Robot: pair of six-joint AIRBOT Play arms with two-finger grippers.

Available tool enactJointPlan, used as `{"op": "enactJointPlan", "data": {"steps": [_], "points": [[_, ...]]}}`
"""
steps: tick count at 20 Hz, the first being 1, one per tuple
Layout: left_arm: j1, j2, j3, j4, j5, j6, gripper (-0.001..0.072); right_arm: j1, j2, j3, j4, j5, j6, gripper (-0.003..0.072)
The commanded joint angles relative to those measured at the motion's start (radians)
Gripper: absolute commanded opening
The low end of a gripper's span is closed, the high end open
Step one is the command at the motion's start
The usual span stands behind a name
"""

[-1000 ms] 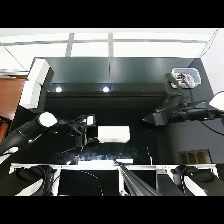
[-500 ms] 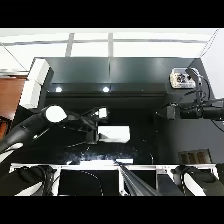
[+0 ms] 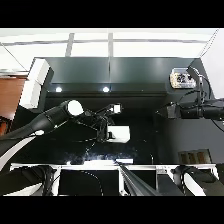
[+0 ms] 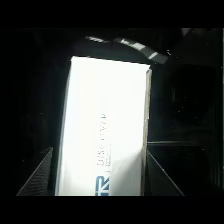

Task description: Fold the box and place the chain.

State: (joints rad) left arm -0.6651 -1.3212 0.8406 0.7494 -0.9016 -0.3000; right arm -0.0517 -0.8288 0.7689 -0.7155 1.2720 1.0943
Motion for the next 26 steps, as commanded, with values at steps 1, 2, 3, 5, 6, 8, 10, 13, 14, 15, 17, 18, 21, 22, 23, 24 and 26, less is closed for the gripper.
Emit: {"op": "enactJointPlan", "data": {"steps": [1, 2, 3, 5, 6, 8, 10, 13, 14, 15, 17, 18, 21, 22, 23, 24, 26], "points": [[-0.002, -0.014, 0.008, 0.002, -0.025, -0.021, 0.0712, 0.000, 0.001, 0.000, -0.001, 0.000, -0.003, 0.0014], [-0.002, -0.014, 0.008, 0.003, -0.033, -0.022, 0.0712, 0.000, 0.001, 0.000, -0.001, 0.000, -0.003, 0.0014], [-0.002, -0.014, 0.008, 0.004, -0.040, -0.022, 0.0712, 0.000, 0.001, 0.000, -0.001, 0.000, -0.003, 0.0014], [-0.002, -0.014, 0.008, 0.005, -0.045, -0.022, 0.0712, 0.000, 0.001, 0.000, -0.002, -0.001, -0.003, 0.0014], [-0.002, -0.014, 0.008, 0.006, -0.045, -0.022, 0.0712, 0.000, 0.001, 0.000, -0.002, -0.001, -0.003, 0.0014], [-0.003, -0.014, 0.008, 0.010, -0.040, -0.022, 0.0714, 0.000, 0.001, 0.000, -0.001, -0.001, -0.003, 0.0014], [-0.017, -0.022, 0.007, 0.047, -0.018, -0.021, 0.0714, 0.000, 0.001, 0.000, -0.001, -0.001, -0.003, 0.0014], [-0.068, -0.051, 0.007, 0.127, 0.057, -0.021, 0.0714, 0.000, 0.001, 0.000, -0.001, -0.013, -0.003, 0.0014], [-0.085, -0.062, 0.007, 0.148, 0.089, -0.022, 0.0714, 0.000, 0.001, 0.000, -0.001, -0.014, -0.003, 0.0014], [-0.099, -0.072, 0.007, 0.169, 0.114, -0.021, 0.0714, 0.000, 0.001, 0.000, -0.001, -0.014, -0.003, 0.0014], [-0.113, -0.088, 0.007, 0.188, 0.143, -0.022, 0.0714, 0.000, 0.001, 0.000, -0.001, -0.014, -0.003, 0.0014], [-0.113, -0.095, 0.007, 0.188, 0.143, -0.022, 0.0712, 0.000, 0.001, 0.000, -0.001, -0.016, -0.003, 0.0014], [-0.116, -0.089, 0.007, 0.194, 0.129, -0.059, 0.0582, 0.000, 0.001, 0.000, -0.001, -0.017, -0.003, 0.0015], [-0.112, -0.076, 0.007, 0.220, 0.107, -0.079, 0.0361, 0.000, 0.001, 0.000, -0.001, -0.016, -0.003, 0.0014], [-0.103, -0.058, 0.007, 0.247, 0.068, -0.093, 0.0304, 0.000, 0.001, 0.000, -0.001, -0.016, -0.003, 0.0015], [-0.087, -0.038, 0.007, 0.269, 0.027, -0.132, 0.0303, 0.000, 0.001, 0.000, 0.000, -0.016, -0.003, 0.0014], [-0.022, 0.012, 0.007, 0.323, -0.074, -0.235, 0.0303, 0.000, 0.001, 0.000, 0.000, -0.015, -0.003, 0.0014]]}}
